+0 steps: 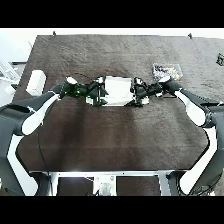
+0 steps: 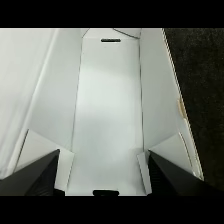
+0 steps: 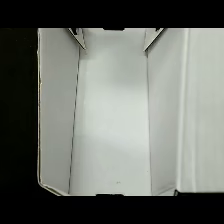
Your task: Fold the box and place the chain.
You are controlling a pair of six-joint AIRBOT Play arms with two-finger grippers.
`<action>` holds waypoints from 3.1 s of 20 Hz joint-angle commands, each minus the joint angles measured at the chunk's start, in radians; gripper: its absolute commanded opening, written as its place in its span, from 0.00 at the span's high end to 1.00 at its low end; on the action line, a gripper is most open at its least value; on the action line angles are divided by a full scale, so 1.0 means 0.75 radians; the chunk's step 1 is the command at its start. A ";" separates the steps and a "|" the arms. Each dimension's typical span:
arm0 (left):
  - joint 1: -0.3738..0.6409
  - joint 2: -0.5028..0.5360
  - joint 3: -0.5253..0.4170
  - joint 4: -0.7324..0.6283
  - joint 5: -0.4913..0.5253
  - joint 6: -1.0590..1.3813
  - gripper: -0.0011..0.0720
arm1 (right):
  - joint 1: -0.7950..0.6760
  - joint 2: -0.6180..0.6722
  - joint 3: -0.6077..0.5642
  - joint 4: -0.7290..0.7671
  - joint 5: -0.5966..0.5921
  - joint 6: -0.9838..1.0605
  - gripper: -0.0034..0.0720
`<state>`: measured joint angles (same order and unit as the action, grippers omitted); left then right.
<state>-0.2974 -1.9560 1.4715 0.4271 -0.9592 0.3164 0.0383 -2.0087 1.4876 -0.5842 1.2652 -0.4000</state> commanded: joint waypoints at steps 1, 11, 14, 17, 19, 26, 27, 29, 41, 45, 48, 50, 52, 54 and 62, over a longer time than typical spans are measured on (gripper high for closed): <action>-0.001 0.000 0.001 -0.002 0.000 -0.002 0.16 | 0.001 0.000 0.001 0.000 0.001 -0.001 0.17; 0.199 0.001 0.001 -0.035 -0.295 -0.042 0.96 | 0.001 0.000 0.001 0.000 0.001 -0.001 0.17; 0.271 0.039 0.000 -0.146 -0.386 -0.043 0.96 | 0.001 0.000 0.001 0.000 0.001 -0.001 0.17; 0.308 0.143 -0.001 -0.149 -0.442 -0.139 0.96 | 0.001 0.000 0.001 0.000 0.001 -0.001 0.17; 0.342 0.219 -0.005 -0.117 -0.488 -0.245 0.96 | 0.001 0.000 0.001 0.000 0.001 -0.001 0.17; 0.493 0.453 -0.322 -0.074 -0.109 -0.927 0.96 | 0.001 0.000 0.001 0.000 0.001 -0.001 0.17; 0.495 0.452 -0.352 -0.029 -0.063 -1.056 0.96 | 0.001 0.000 0.001 0.000 0.001 -0.001 0.17; 0.473 0.439 -0.376 0.114 -0.015 -1.275 0.96 | 0.001 0.000 0.001 0.000 0.001 -0.001 0.17; 0.338 0.298 -0.376 0.305 0.053 -1.610 0.96 | 0.001 0.000 0.001 0.000 0.001 -0.001 0.17; 0.336 0.280 -0.374 0.298 0.089 -1.639 0.96 | 0.001 0.000 0.001 0.000 0.001 -0.001 0.17; 0.292 0.279 -0.374 0.294 0.107 -1.644 0.96 | 0.001 0.000 0.001 0.000 0.001 -0.001 0.17; 0.234 0.259 -0.367 0.295 0.127 -1.644 0.96 | 0.001 0.000 0.001 0.000 0.001 -0.001 0.17; 0.181 0.221 -0.331 0.288 0.127 -1.645 0.96 | 0.001 0.000 0.001 0.000 0.001 -0.001 0.17; 0.142 0.189 -0.273 0.277 0.121 -1.649 0.96 | 0.001 0.000 0.001 0.000 0.001 -0.001 0.17; 0.078 0.178 -0.065 0.259 0.065 -1.643 0.95 | 0.001 0.000 0.001 0.000 0.001 -0.001 0.17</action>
<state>-0.2302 -1.8198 1.3640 0.6243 -0.8940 -0.9192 0.0387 -2.0087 1.4876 -0.5842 1.2659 -0.4007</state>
